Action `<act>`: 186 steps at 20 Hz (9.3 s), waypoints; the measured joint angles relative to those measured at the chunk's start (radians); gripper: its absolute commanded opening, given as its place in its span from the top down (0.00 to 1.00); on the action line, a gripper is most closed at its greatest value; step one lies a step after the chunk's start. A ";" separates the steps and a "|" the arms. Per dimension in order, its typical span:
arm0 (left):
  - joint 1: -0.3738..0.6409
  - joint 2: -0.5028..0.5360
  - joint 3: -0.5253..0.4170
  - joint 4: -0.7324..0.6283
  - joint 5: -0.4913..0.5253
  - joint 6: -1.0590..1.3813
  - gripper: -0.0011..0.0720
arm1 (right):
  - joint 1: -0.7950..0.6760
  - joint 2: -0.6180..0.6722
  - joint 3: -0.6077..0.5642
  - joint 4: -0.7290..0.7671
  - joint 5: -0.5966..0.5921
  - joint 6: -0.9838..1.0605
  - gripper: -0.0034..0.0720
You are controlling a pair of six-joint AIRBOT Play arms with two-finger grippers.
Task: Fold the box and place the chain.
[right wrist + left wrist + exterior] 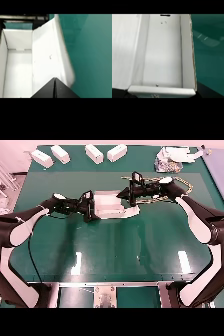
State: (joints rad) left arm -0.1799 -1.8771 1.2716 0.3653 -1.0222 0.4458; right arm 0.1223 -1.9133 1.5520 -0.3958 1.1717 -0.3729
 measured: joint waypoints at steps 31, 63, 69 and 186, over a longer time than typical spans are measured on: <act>0.000 0.000 0.000 0.000 0.001 0.000 0.12 | -0.080 0.201 -0.138 -0.225 0.017 0.211 0.19; 0.000 0.000 0.000 0.002 -0.003 0.001 0.12 | 0.052 0.131 -0.296 -0.081 -0.108 -0.077 0.52; 0.000 0.000 0.000 0.002 -0.002 0.001 0.12 | 0.071 0.122 -0.296 -0.074 -0.137 -0.090 0.16; -0.001 0.000 0.000 0.000 0.000 0.000 0.12 | 0.110 0.213 -0.222 -0.363 -0.166 1.366 0.26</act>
State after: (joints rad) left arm -0.1806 -1.8774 1.2716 0.3649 -1.0225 0.4458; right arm 0.2325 -1.7000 1.3296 -0.7586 1.0061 0.9932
